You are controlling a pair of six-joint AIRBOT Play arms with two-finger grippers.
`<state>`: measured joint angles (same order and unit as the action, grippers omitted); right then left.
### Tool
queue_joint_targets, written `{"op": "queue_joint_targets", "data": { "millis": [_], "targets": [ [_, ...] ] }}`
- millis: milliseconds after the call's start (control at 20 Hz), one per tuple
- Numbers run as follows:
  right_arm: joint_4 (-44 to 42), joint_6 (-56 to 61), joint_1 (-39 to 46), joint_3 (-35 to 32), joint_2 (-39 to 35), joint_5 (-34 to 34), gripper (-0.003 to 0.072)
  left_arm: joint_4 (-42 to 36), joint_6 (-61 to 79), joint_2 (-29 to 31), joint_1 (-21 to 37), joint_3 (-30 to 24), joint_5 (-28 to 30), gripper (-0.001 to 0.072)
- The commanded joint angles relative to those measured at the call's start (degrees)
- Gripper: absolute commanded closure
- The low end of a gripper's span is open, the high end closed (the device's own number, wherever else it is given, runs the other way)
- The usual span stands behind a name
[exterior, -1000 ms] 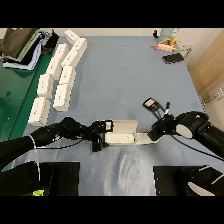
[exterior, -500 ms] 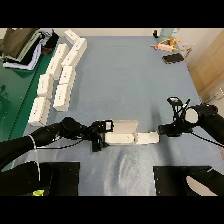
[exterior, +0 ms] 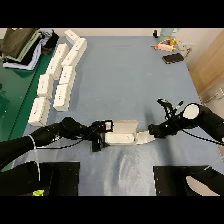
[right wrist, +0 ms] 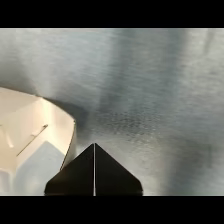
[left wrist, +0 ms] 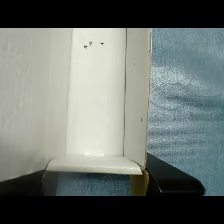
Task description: Fold the box.
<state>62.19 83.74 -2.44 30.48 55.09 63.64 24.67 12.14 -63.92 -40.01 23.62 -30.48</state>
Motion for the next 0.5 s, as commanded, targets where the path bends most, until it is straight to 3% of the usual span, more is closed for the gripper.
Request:
{"op": "queue_joint_targets", "data": {
  "millis": [0,100,150,200,300,400,450],
  "targets": [
    [-3.9,-2.1,0.1,0.0,-1.6,1.9,0.0683,0.0,0.0,0.0,0.0,0.0,0.0,0.0296],
    [-7.4,-4.3,0.1,0.0,-1.6,2.1,0.0656,0.0,0.0,0.0,0.0,0.0,0.0,0.0296],
    [-10.2,-5.9,0.1,0.0,-1.6,2.1,0.0539,0.0,0.0,0.0,0.0,0.0,0.0,0.0296],
    [-12.9,-7.5,0.1,0.0,-1.6,2.1,0.0472,0.0,0.0,0.0,0.0,0.0,0.0,0.0296],
    [-17.2,-9.9,0.0,0.0,-1.6,2.1,0.0448,0.0,0.0,0.0,0.0,0.0,0.0,0.0296],
    [-19.2,-11.0,-0.2,0.0,-1.6,2.0,0.0297,0.0,0.0,0.0,0.0,0.0,0.0,0.0296],
    [-18.9,-11.0,-0.7,0.0,-1.5,1.8,0.0297,0.0,0.0,0.0,0.0,0.0,0.0,0.0296]
  ]
}}
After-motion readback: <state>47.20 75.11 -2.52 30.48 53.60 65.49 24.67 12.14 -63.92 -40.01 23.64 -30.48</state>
